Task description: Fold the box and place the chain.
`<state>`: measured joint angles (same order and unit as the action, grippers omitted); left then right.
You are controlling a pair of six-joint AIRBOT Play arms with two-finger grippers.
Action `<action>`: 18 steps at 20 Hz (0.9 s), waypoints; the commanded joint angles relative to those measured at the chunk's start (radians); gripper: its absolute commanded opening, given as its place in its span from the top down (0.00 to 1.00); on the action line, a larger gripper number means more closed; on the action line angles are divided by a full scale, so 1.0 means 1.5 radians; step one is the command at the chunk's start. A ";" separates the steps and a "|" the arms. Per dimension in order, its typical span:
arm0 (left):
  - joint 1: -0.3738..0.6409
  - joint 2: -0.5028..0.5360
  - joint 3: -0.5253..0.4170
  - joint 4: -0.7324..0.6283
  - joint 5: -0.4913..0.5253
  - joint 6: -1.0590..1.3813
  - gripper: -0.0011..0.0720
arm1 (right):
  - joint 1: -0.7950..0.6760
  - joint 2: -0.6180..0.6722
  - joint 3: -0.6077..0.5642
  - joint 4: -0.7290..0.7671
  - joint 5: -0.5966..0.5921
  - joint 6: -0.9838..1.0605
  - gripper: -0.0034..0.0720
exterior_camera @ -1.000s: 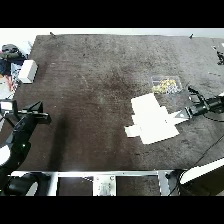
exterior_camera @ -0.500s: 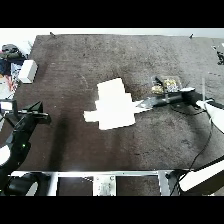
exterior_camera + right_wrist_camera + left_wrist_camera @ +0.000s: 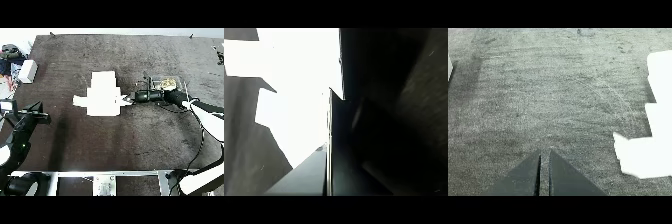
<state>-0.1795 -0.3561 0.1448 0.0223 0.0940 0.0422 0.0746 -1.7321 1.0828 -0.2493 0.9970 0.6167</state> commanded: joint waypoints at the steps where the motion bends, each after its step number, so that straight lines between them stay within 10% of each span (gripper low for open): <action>1: 0.001 0.001 0.001 0.000 -0.002 0.000 0.90 | 0.013 0.018 0.000 -0.032 -0.046 0.034 0.94; 4: 0.001 0.001 0.001 0.001 -0.022 0.001 0.89 | 0.029 0.028 0.000 -0.071 -0.066 0.054 0.94; 6: 0.001 0.000 0.010 0.003 -0.061 0.008 0.19 | 0.046 0.029 0.000 -0.078 -0.070 0.035 0.94; 7: 0.001 0.000 0.025 0.003 -0.085 0.008 0.06 | 0.052 0.030 -0.001 -0.090 -0.082 0.036 0.94; 11: 0.001 -0.026 0.106 0.003 -0.133 0.030 0.18 | 0.056 0.030 -0.001 -0.086 -0.110 0.036 0.94; 18: 0.001 -0.343 0.325 0.002 -0.210 0.020 0.18 | 0.060 0.033 -0.001 -0.081 -0.112 0.038 0.94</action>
<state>-0.1791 -0.6987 0.5018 0.0269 -0.1574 0.0822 0.1616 -1.6840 1.0817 -0.3717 0.8314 0.6712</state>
